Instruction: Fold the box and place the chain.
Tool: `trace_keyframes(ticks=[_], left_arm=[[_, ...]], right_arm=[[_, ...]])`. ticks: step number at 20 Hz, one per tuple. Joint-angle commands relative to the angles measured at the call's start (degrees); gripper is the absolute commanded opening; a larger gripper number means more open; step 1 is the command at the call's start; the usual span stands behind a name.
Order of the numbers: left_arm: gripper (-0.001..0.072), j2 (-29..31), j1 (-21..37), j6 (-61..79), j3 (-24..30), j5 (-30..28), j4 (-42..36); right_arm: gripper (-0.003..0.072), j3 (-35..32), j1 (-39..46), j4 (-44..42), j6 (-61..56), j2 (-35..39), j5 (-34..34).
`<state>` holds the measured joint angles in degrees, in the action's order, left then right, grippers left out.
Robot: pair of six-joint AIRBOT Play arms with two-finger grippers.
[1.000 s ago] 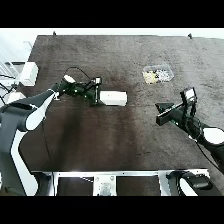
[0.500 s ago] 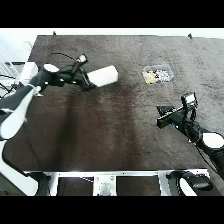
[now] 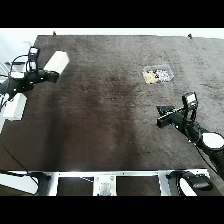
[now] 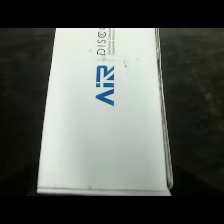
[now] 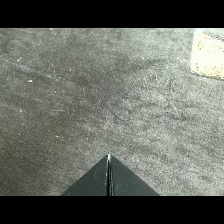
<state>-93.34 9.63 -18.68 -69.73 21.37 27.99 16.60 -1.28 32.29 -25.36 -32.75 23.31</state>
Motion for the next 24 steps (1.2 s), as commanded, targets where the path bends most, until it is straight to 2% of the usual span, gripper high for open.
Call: trace_keyframes(ticks=[1, 5, 9, 12, 20, 21, 22, 23, 24], left_arm=[[0.0018, -1.44, 2.14, -2.47, 1.46, -10.25, 0.22], [0.0019, -4.44, 2.51, -2.54, 1.40, -16.55, -0.02], [0.0019, -7.32, 3.45, -2.32, 0.13, -13.86, 0.02], [0.0019, -10.97, 3.45, -2.32, -4.07, -9.05, 0.02], [0.0022, -11.19, 3.45, -5.53, -4.59, -9.29, 0.02], [0.0054, -11.19, 3.45, -5.55, -4.59, -9.31, 0.02], [0.0197, -11.19, 3.45, -6.32, -4.59, -8.76, 0.02], [0.0251, -11.19, 3.43, -6.84, -4.59, -8.11, 0.02], [0.0252, -11.19, 3.43, -6.82, -4.59, -7.17, 0.02]], right_arm=[[0.0008, -0.04, 0.04, -0.87, -0.22, 0.02, 0.02], [0.0007, -0.04, 0.04, -1.46, -0.20, 0.02, 0.02], [0.0008, -0.04, 0.04, -1.90, -0.20, 0.02, 0.00], [0.0007, -0.02, 0.04, -1.90, -0.20, 0.02, 0.02], [0.0008, -0.02, 0.04, -1.92, -0.20, 0.02, -0.61], [0.0008, -0.02, 0.04, -1.92, -0.22, 0.02, -0.61], [0.0007, -0.02, 0.04, -2.01, -0.20, 0.02, -0.63], [0.0008, -0.02, 0.04, -2.64, -0.20, 0.02, -0.92], [0.0007, -0.02, 0.04, -3.58, -0.20, 0.04, -1.07]])
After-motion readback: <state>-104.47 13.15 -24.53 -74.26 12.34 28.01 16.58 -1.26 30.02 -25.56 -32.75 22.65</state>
